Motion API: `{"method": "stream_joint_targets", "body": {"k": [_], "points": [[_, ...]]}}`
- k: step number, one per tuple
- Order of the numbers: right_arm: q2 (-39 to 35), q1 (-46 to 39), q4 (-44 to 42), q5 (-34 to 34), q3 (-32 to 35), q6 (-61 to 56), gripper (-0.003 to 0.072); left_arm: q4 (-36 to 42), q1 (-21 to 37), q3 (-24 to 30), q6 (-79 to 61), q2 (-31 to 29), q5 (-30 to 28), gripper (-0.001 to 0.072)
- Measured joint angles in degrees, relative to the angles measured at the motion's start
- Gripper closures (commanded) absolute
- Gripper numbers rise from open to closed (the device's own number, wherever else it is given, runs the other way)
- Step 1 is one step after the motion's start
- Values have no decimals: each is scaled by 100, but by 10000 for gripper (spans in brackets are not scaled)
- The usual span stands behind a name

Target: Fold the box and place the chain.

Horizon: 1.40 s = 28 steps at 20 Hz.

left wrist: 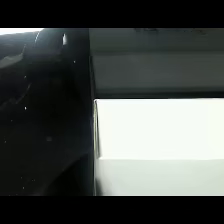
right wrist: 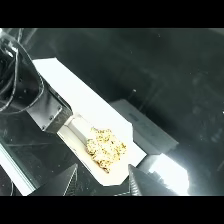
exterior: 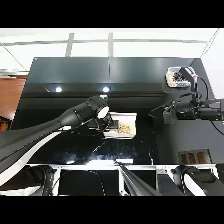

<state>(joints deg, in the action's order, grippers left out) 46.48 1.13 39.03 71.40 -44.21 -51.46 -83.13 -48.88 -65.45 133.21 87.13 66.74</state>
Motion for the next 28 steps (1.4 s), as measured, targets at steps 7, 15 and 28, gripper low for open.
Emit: {"method": "stream_joint_targets", "body": {"k": [7, 15, 28], "points": [[0, -55, 26, 90, -2, -2, 301, -369, -37, -190, -306, -518, 459, 129], [0, -85, 258, -17, -2, -28, 301, -955, 1091, 1091, -1853, -2527, 1023, 129], [0, -90, 302, -505, -2, -240, 301, 4616, 3145, 3423, -11136, -2527, -1130, -4]]}}
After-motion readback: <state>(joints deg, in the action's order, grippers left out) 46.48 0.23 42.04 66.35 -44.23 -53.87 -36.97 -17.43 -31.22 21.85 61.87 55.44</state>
